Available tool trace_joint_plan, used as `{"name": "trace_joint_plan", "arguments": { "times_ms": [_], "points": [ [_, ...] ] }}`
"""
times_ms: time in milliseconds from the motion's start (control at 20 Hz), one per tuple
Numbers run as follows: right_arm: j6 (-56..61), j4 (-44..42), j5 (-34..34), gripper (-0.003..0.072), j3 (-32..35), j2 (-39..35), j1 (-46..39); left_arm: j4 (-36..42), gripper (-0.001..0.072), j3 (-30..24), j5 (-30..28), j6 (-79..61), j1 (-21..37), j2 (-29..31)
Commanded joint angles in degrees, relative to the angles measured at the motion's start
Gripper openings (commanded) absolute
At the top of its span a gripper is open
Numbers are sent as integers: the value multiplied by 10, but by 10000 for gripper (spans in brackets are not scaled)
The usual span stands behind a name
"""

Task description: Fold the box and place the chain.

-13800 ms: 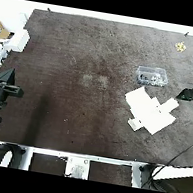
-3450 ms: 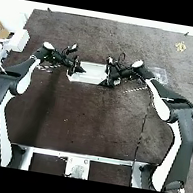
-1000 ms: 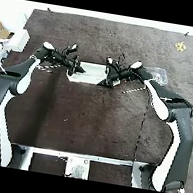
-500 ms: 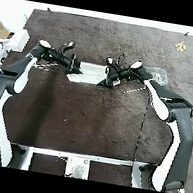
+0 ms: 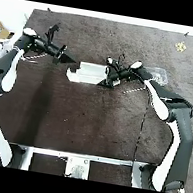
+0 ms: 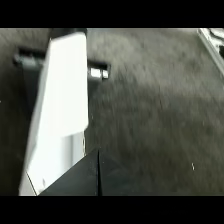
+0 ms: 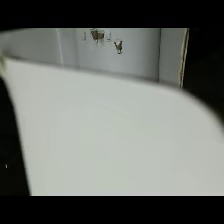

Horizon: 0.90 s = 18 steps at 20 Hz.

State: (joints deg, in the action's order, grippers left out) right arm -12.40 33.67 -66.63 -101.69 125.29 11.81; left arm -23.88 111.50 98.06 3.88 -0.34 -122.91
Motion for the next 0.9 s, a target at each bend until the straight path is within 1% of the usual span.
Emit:
{"name": "trace_joint_plan", "arguments": {
  "times_ms": [0, 100, 200, 300, 400, 600, 750, 850],
  "points": [
    [0, 0, 0, 455, 0, 0, 0, -103, 11, -23, -15, 21, -37, 0],
    [0, 0, 0, 455, 0, 0, 0, -87, 11, -26, -34, 20, -57, 1],
    [0, 0, 0, 455, 0, 0, 0, -52, 11, -26, -77, 16, -68, 1],
    [0, 0, 0, 455, 0, 0, 0, -11, 11, -26, -116, 11, -71, 1],
    [0, 0, 0, 455, 0, 0, 0, 17, 11, -26, -132, -6, -71, 1],
    [0, 0, 0, 455, 0, 0, 0, 22, 11, -26, -161, -10, -71, 1],
    [0, 0, 0, 455, 0, 0, 0, 18, 11, -26, -208, -9, -71, 0],
    [0, 0, 0, 455, 0, 0, 0, 16, 11, -26, -251, -9, -71, 0]
  ]
}}
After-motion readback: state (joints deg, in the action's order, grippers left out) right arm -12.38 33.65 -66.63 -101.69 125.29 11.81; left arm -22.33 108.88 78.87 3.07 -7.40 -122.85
